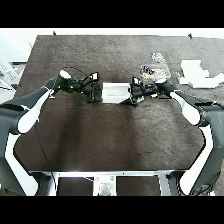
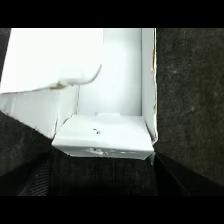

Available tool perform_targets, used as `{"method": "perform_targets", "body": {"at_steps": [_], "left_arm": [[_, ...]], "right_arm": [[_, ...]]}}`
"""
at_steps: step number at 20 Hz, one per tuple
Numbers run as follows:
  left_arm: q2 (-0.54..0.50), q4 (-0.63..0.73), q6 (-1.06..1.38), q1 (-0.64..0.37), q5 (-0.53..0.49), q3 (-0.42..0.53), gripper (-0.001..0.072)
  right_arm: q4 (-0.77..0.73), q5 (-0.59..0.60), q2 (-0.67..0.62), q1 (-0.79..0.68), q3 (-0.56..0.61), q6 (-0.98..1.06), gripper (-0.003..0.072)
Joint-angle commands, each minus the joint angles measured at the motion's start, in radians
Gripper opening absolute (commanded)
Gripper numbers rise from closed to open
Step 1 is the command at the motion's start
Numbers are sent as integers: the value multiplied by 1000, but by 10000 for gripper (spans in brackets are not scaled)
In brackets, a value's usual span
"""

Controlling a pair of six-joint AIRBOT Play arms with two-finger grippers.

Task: Fold the box and place the chain.

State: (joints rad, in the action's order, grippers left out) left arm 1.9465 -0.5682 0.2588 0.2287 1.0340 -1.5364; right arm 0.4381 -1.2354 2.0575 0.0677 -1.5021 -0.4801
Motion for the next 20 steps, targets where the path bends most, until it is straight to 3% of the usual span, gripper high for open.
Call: {"method": "perform_targets", "body": {"at_steps": [1, 11, 20], "left_arm": [[2, 11, 15, 0, 22, 0, 720], [47, 129, 94, 0, 56, -1, 720], [67, 135, 117, 2, 38, -1, 720]], "right_arm": [[-1, 0, 0, 0, 0, 0, 581], [-1, 0, 0, 0, 0, 0, 581], [-1, 0, 0, 0, 0, 0, 580]]}}
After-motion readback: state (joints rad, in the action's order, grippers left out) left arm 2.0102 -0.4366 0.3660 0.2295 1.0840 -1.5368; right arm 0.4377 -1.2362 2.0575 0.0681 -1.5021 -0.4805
